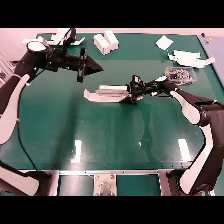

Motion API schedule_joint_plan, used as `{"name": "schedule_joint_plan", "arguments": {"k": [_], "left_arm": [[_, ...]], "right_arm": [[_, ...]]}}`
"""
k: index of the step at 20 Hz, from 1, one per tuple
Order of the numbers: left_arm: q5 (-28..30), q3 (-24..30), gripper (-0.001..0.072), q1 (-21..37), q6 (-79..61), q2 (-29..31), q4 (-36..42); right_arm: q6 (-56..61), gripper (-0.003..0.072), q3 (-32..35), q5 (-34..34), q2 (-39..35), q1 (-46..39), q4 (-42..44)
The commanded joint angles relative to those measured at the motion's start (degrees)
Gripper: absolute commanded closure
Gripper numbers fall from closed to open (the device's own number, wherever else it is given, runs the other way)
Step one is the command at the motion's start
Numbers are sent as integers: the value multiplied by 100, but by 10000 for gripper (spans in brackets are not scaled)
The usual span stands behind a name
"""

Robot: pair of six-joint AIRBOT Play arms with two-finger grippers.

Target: Fold the box and place the chain.

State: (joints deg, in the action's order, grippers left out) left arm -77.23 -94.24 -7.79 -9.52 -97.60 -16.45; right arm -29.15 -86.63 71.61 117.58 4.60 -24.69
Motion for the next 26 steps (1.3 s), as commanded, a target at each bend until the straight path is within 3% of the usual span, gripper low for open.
{"name": "schedule_joint_plan", "arguments": {"k": [1, 5, 9, 12, 15, 18, 26], "left_arm": [[1515, 1117, 698, 2, -76, 656, 367], [1139, 2055, 695, -4, -828, 787, 479], [1272, 3029, 696, -9, -1386, 785, 498], [1478, 3458, 695, -11, -1508, 778, 511], [1528, 3434, 693, -22, -1655, 623, 581], [1578, 3351, 693, -39, -2118, 321, 1231], [1587, 2033, 693, -52, -2050, -629, 1480]], "right_arm": [[2, 173, -4, 2, 2, -4, 2], [2, 173, -4, 2, 2, -4, 0], [2, 172, -4, 2, 2, -4, 0], [2, 173, -4, 2, 2, -4, 2], [2, 173, -4, 0, 2, -4, 2], [2, 173, -4, 0, 2, -4, 2], [2, 173, -4, 0, 2, -4, 2]]}}
